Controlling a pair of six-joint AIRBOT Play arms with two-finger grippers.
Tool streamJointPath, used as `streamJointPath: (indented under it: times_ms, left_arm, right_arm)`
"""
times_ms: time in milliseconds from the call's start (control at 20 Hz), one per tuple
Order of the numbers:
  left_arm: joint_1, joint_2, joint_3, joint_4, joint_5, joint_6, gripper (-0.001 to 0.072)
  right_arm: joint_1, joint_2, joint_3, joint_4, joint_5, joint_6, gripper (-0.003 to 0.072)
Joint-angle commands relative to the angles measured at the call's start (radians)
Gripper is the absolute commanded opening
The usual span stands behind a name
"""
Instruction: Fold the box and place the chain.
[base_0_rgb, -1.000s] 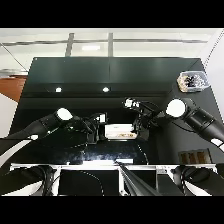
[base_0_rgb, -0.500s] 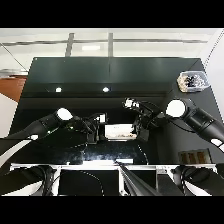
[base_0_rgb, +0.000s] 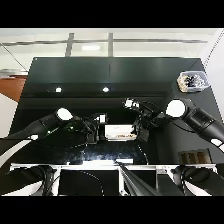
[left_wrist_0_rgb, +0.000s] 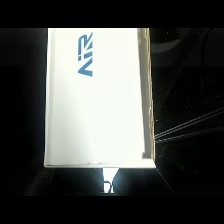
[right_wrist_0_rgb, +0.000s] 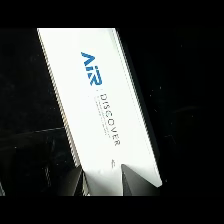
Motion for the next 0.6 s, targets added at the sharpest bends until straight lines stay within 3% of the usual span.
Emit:
streamJointPath:
  times_ms: [0, 50, 150, 300, 400, 550]
  left_arm:
    - [-0.001, -0.001, 0.0, 0.0, 0.001, 0.0, 0.0498]
    - [-0.001, -0.001, 0.0, 0.0, 0.001, 0.0, 0.0498]
    - [-0.001, -0.001, 0.0, 0.0, 0.001, 0.0, 0.0497]
    - [-0.001, -0.001, 0.0, 0.0, 0.001, 0.0, 0.0498]
    - [-0.001, -0.001, 0.0, 0.0, 0.001, 0.0, 0.0498]
    - [-0.001, -0.001, 0.0, 0.0, 0.001, 0.0, 0.0498]
  right_arm:
    - [0.001, 0.0, 0.0, 0.0, 0.001, 0.006, 0.0281]
    - [0.001, 0.0, 0.0, 0.0, 0.001, 0.006, 0.0282]
    - [0.001, 0.0, 0.0, 0.0, 0.0, 0.006, 0.0374]
    - [0.001, 0.0, 0.0, -0.004, -0.005, 0.006, 0.0373]
    - [0.001, 0.0, 0.0, -0.003, -0.005, 0.006, 0.0303]
    - [0.001, 0.0, 0.0, -0.003, -0.004, 0.006, 0.0306]
